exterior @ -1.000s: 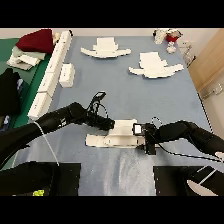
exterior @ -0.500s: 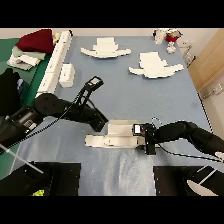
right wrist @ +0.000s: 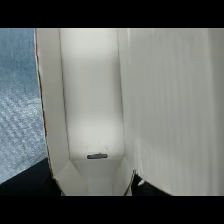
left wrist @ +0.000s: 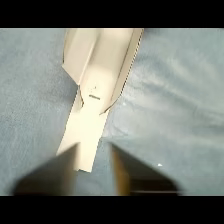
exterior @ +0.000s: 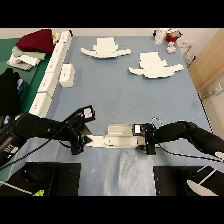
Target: Fold the box.
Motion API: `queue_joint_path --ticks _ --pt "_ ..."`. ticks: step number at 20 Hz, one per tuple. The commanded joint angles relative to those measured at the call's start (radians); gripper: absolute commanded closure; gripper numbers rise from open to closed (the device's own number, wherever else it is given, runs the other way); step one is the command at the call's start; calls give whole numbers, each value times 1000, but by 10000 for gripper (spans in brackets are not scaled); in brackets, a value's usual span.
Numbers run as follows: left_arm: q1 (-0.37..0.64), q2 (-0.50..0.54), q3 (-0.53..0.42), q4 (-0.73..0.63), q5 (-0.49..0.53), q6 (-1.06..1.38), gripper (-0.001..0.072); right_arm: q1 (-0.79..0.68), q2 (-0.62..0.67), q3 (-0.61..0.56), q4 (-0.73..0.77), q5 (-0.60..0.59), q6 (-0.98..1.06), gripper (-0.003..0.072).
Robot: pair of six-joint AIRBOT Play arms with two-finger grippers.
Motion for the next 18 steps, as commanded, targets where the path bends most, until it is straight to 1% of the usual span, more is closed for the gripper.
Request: queue_joint_path --ticks 1,3,4,7,9,12,14,15,16,17,18 --pt "23 -17 -107 -103 107 247 56 0 1 1 0 0 0 140" --pt "15 -77 -146 -190 167 407 62 0 1 1 0 1 0 140" --pt "7 -117 -151 -216 181 480 61 0 1 1 0 0 0 140" --pt "-3 -240 -150 -326 238 614 62 0 1 1 0 1 0 140" --pt "-4 -300 -149 -391 269 703 61 1 1 1 0 0 0 140" --pt "-31 -336 -149 -407 340 729 63 0 1 1 0 1 0 140" --pt "-47 -361 -147 -408 369 729 65 0 1 1 0 0 0 140" --pt "-52 -377 -144 -410 378 729 161 0 1 1 0 0 0 140" --pt "-55 -397 -138 -410 378 741 313 0 1 1 0 1 0 140" --pt "-64 -411 -130 -411 376 755 365 1 1 1 0 1 0 140" --pt "-76 -418 -122 -411 377 755 368 0 1 1 0 0 0 140"
